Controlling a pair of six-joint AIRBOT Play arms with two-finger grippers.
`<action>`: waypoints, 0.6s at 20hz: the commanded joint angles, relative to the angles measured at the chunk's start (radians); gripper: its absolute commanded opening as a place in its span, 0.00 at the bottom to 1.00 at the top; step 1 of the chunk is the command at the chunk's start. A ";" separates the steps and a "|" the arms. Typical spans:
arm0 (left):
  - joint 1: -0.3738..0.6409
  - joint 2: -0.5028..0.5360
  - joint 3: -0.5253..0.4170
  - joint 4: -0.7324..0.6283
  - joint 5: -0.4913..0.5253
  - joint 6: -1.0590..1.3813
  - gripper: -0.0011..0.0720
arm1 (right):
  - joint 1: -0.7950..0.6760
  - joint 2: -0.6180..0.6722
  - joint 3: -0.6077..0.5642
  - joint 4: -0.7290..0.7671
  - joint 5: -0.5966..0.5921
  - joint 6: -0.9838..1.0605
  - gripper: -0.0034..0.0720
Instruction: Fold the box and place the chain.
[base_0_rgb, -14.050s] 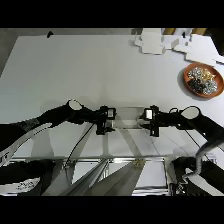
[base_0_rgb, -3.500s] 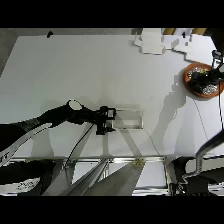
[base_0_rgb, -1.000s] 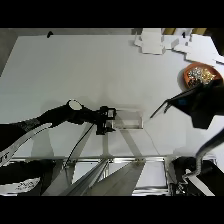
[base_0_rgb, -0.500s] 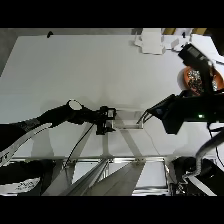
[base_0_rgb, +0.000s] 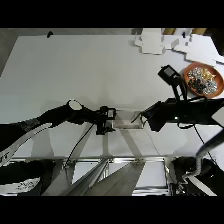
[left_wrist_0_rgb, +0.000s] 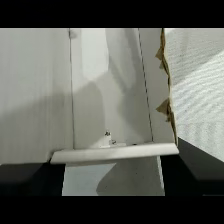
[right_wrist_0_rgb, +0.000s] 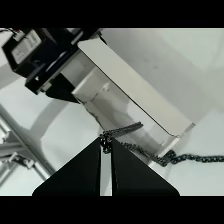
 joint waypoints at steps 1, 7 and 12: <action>0.000 0.001 0.000 0.000 0.000 0.000 0.22 | 0.001 -0.012 -0.074 0.010 -0.072 -0.066 0.08; 0.001 0.001 0.000 0.000 0.000 0.000 0.22 | 0.001 -0.108 -0.119 0.060 -0.095 -0.154 0.08; 0.000 0.001 0.000 0.000 0.000 0.000 0.22 | 0.001 -0.194 -0.119 0.061 -0.126 -0.154 0.08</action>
